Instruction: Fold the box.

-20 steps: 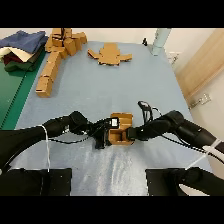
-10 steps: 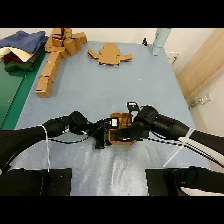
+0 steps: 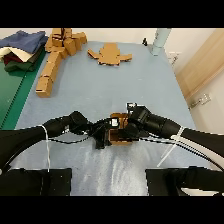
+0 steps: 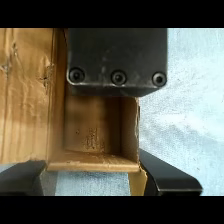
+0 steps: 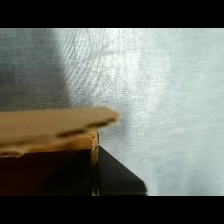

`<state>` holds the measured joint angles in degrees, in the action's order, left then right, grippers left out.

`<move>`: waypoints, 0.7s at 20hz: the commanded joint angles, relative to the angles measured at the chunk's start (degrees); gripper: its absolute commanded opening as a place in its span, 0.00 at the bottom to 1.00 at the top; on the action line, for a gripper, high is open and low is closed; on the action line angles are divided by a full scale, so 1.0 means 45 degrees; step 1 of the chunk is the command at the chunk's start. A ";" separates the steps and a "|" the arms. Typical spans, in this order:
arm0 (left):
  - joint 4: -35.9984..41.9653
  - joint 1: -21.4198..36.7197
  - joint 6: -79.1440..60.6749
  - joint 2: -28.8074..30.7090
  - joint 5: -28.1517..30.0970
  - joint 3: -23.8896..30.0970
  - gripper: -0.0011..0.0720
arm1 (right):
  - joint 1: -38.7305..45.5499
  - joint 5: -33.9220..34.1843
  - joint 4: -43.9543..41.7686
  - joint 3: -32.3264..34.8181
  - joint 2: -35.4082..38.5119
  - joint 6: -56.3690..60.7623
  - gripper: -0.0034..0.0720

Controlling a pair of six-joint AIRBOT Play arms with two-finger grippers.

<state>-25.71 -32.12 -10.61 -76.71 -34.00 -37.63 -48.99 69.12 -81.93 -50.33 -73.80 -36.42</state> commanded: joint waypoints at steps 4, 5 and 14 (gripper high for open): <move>-0.0010 0.0010 -0.0010 0.0010 -0.0005 -0.0010 0.73 | -0.0015 0.0087 0.0010 -0.0097 0.0024 -0.0010 0.61; -0.0010 0.0010 -0.0015 0.0005 -0.0005 -0.0010 0.73 | -0.0010 0.0083 0.0015 -0.0097 0.0015 -0.0010 0.61; -0.0010 0.0010 -0.0010 0.0005 -0.0005 -0.0010 0.73 | 0.0005 0.0024 0.0121 -0.0092 -0.0102 0.0471 0.29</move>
